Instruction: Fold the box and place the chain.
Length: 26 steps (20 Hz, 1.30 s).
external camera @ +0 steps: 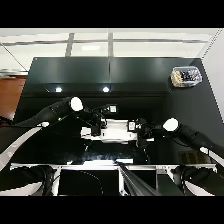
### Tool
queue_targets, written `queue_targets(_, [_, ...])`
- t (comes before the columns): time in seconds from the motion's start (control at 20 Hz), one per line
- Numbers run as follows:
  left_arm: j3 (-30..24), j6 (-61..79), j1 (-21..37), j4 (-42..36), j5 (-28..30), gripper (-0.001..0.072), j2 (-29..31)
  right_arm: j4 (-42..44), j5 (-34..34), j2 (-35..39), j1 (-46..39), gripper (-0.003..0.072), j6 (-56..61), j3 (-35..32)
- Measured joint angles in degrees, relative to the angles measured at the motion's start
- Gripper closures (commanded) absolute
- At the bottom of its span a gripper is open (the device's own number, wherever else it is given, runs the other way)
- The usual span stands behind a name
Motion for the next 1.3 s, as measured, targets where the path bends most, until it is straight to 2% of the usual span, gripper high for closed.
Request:
queue_targets(0.7, [0.0, -0.3, 0.0, -0.2, 0.5, 0.0683, 0.0, -1.5, 0.4, 0.0, -1.7, -0.0006, 1.8, 0.0])
queue_targets(0.75, [0.0, -0.3, 0.0, -0.1, 0.5, 0.0683, 0.0, -1.6, 0.5, 0.0, -1.8, 0.005, 1.9, 0.0])
queue_targets(0.8, [0.0, -0.3, 0.0, -0.1, 0.5, 0.0683, 0.0, -1.7, 0.5, 0.0, -1.8, 0.0191, 1.9, 0.1])
queue_targets(0.85, [0.0, -0.2, 0.0, -0.1, 0.5, 0.0681, 0.0, -1.7, 0.5, 0.0, -1.8, 0.023, 2.0, 0.1])
queue_targets(1.0, [0.0, -0.2, 0.0, -0.2, 0.5, 0.0678, 0.0, -1.9, 0.7, 0.0, -1.8, 0.023, 2.1, 0.1])
queue_targets(1.05, [0.0, -0.2, 0.0, -0.2, 0.5, 0.0653, 0.0, -2.0, 0.7, 0.0, -1.8, 0.023, 2.1, 0.1])
queue_targets(1.1, [0.0, -0.3, 0.0, -0.2, 0.5, 0.0552, 0.0, -2.0, 0.7, 0.0, -1.8, 0.023, 2.2, 0.1])
queue_targets(1.15, [0.0, -0.4, 0.0, -0.3, 0.5, 0.0409, 0.0, -2.1, 0.7, 0.0, -1.8, 0.023, 2.2, 0.1])
queue_targets(1.3, [0.0, -0.4, 0.1, -0.3, 0.2, 0.0274, 0.4, -2.1, 0.7, 0.0, -1.8, 0.023, 2.2, 0.1])
